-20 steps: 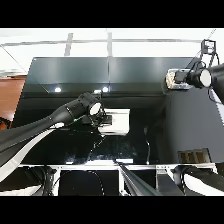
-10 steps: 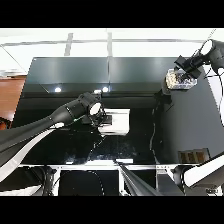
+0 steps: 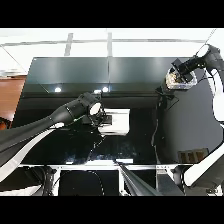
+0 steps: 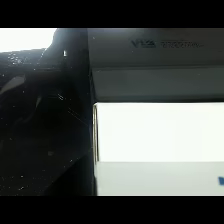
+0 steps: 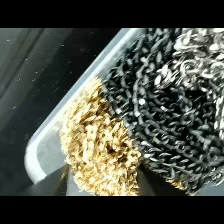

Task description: Fold the box and place the chain.

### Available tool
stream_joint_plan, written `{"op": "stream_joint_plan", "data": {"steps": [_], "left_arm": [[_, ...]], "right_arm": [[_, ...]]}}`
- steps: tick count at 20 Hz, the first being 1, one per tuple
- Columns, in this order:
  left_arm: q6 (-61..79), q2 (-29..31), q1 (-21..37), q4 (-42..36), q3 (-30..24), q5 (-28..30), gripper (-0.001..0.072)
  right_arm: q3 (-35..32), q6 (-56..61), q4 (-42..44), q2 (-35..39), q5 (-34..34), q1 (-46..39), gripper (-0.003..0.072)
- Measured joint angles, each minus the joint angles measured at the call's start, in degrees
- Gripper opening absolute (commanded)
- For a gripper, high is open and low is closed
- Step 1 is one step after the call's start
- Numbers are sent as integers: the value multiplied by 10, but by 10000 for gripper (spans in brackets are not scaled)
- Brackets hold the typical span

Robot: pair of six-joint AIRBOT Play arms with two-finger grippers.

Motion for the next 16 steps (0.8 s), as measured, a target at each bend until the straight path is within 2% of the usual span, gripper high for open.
{"op": "stream_joint_plan", "data": {"steps": [4,7,11,16], "left_arm": [[0,0,0,0,0,0,31],[0,0,0,0,0,0,31],[0,0,0,0,0,1,31],[0,0,0,0,0,1,31]], "right_arm": [[1,-58,16,-1,9,-1,17],[1,-136,17,32,6,-4,17],[2,-240,19,127,3,-4,17],[2,-340,16,280,-10,3,16]]}}
